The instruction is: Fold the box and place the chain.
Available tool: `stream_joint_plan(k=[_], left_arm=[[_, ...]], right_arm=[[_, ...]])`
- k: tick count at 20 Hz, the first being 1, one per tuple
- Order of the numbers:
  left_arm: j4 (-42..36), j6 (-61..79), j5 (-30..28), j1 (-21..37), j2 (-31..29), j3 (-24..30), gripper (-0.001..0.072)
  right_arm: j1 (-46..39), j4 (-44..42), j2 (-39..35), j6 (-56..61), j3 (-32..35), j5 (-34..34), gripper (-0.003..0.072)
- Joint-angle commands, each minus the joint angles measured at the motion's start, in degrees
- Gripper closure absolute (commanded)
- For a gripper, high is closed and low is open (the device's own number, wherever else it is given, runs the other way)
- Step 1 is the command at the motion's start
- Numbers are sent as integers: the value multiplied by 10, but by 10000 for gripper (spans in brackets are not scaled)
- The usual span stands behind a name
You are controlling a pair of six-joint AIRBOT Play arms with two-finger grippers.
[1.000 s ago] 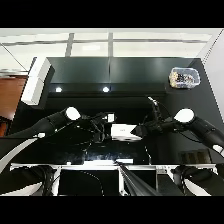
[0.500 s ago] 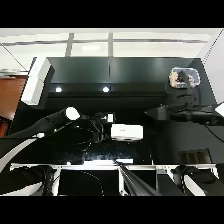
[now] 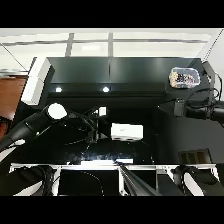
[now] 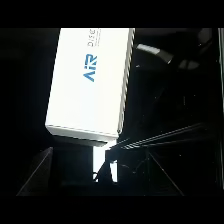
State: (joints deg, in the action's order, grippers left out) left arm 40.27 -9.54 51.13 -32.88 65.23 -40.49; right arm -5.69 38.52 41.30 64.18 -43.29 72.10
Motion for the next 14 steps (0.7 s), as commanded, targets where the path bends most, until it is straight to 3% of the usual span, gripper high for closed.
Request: stream_joint_plan(k=[1, 3, 7, 14], left_arm=[[28, -66, -34, -43, 26, -47, 3], [48, -76, -29, -75, 77, -104, 4], [54, -76, -36, -114, 158, -183, 4], [58, -77, -44, -142, 196, -203, 4]], right_arm=[[-7, 73, -2, 0, -3, -102, 643], [-7, 101, -2, 1, -3, -141, 643], [-7, 135, -2, 1, -2, -146, 642], [-7, 137, -2, 1, -2, -162, 642]])
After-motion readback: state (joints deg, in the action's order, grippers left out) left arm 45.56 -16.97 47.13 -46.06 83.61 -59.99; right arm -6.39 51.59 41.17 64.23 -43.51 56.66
